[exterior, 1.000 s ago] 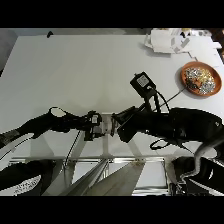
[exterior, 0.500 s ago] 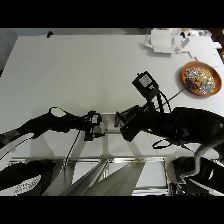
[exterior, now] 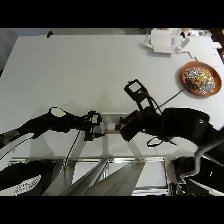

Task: Fold the box and place the chain.

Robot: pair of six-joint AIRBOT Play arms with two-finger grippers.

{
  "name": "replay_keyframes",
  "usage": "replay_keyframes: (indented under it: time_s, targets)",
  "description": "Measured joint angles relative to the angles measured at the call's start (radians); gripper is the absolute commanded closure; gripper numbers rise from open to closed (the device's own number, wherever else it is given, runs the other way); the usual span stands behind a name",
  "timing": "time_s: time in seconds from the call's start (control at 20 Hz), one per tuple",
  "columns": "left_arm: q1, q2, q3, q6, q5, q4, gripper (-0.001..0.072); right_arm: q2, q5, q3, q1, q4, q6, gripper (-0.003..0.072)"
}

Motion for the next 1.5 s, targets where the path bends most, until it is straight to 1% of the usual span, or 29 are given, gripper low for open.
replay_keyframes:
  time_s: [0.2,0.45,0.5,0.6,0.65,0.7,0.85,1.05,1.2,1.35,1.4,1.45,1.5]
  targets:
    - [0.000,0.000,0.000,0.000,0.000,0.000,0.0573,-0.087,0.037,-0.002,0.000,-0.002,0.002,0.0665]
    - [0.000,0.000,0.000,0.000,0.000,0.000,0.0573,-0.164,0.047,-0.002,0.000,0.026,0.003,0.0662]
    - [0.000,0.000,0.000,0.000,0.000,0.000,0.0573,-0.178,0.041,-0.002,0.001,0.037,0.003,0.0629]
    - [0.000,0.000,0.000,0.000,0.000,0.000,0.0573,-0.196,0.027,-0.002,0.001,0.060,0.003,0.0468]
    - [0.000,0.000,0.000,0.000,0.000,0.000,0.0573,-0.201,0.019,-0.002,0.001,0.071,0.003,0.0450]
    - [0.000,0.000,0.000,0.000,0.000,0.000,0.0573,-0.203,0.020,-0.002,0.001,0.080,0.003,0.0450]
    - [0.000,0.000,0.000,0.000,0.000,0.000,0.0573,-0.179,0.046,0.006,0.001,0.097,0.003,0.0456]
    - [0.000,0.000,0.000,0.000,0.000,0.000,0.0573,-0.082,0.127,0.035,-0.023,0.063,0.005,0.0466]
    - [0.000,0.000,0.000,0.000,0.000,0.000,0.0573,-0.008,0.235,0.046,-0.115,0.009,0.015,0.0466]
    - [0.000,0.000,0.000,0.000,0.000,0.000,0.0573,0.019,0.319,0.047,-0.256,-0.059,0.022,0.0463]
    - [0.000,0.000,0.000,0.000,0.000,0.000,0.0573,0.019,0.335,0.045,-0.310,-0.078,0.022,0.0444]
    - [0.000,0.000,0.000,0.000,0.000,0.000,0.0573,0.016,0.340,0.043,-0.360,-0.090,0.023,0.0369]
    - [0.000,0.000,0.000,0.000,0.000,0.000,0.0573,0.008,0.341,0.040,-0.412,-0.102,0.025,0.0264]
